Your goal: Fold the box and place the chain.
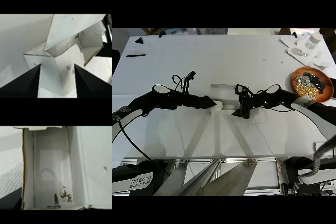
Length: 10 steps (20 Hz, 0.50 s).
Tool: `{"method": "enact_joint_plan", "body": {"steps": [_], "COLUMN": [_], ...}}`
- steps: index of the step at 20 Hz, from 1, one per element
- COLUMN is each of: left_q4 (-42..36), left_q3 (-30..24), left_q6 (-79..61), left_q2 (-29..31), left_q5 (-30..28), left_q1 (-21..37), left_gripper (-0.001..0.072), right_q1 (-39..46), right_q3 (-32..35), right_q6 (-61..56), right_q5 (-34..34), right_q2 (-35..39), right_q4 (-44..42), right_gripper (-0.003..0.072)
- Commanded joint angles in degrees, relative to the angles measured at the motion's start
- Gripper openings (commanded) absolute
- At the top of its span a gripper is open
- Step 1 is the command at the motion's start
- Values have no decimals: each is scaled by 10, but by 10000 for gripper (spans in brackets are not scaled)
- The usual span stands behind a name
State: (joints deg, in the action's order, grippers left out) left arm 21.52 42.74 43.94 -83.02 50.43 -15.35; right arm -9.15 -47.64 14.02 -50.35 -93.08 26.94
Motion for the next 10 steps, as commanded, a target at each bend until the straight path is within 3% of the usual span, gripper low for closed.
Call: {"method": "enact_joint_plan", "body": {"steps": [1, 5, 7, 10], "left_q4": [47, 66, 66, 67], "left_q3": [0, 0, 0, 10], "left_q6": [3, 15, 15, 15], "left_q2": [0, 0, 0, 6], "left_q5": [-27, -43, -49, -47], "left_q1": [-2, -2, -2, -2], "left_gripper": [452, 451, 400, 394], "right_q1": [0, 0, 0, 0], "right_q3": [0, 0, 0, 0], "right_q6": [0, 0, 0, 0], "right_q5": [0, 0, 0, 0], "right_q2": [0, 0, 0, 0], "right_q4": [0, 0, 0, 0], "right_gripper": [397, 397, 397, 397]}}
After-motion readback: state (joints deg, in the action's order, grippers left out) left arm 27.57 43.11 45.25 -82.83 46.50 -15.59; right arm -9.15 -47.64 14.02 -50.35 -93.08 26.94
